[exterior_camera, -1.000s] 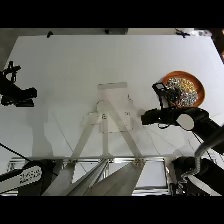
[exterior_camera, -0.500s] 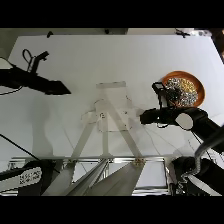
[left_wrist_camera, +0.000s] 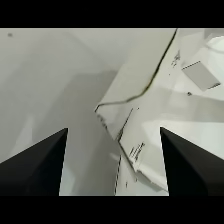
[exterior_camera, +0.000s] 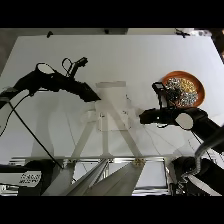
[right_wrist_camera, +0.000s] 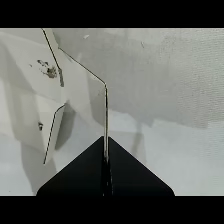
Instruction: Fold the box and place the chain.
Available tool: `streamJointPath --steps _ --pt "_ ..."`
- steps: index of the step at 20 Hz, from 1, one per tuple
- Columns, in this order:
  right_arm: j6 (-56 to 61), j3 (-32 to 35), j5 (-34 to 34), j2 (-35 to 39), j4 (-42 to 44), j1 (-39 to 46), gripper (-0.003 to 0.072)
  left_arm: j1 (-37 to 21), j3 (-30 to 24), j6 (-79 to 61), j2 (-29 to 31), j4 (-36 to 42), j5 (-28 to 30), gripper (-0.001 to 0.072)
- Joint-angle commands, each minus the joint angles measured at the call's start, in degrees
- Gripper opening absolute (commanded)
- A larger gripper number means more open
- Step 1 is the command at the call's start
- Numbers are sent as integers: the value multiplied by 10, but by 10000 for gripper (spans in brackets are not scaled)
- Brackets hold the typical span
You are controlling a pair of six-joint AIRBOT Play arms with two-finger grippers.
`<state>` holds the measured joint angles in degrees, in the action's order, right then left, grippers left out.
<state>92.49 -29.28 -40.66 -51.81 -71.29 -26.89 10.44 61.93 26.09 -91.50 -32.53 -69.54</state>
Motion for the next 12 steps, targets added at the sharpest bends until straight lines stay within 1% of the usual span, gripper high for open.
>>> streamJointPath --steps 1,3,8,9,10,11,12 --pt "0 0 -2 0 9 -1 7 10 0 -78 -50 73 -23 627" --pt "0 0 -2 0 11 -1 7 18 0 -104 -63 88 -35 617" --pt "0 0 -3 0 17 -1 7 40 0 -122 -81 85 -61 604" --pt "0 0 -4 0 21 -1 7 42 0 -123 -81 88 -61 456" --pt "0 0 -4 0 25 -1 7 43 0 -127 -81 89 -58 288" --pt "0 0 -4 0 28 -1 7 43 0 -130 -81 90 -56 165" --pt "0 0 -5 0 28 -1 7 43 0 -135 -81 89 -52 23"
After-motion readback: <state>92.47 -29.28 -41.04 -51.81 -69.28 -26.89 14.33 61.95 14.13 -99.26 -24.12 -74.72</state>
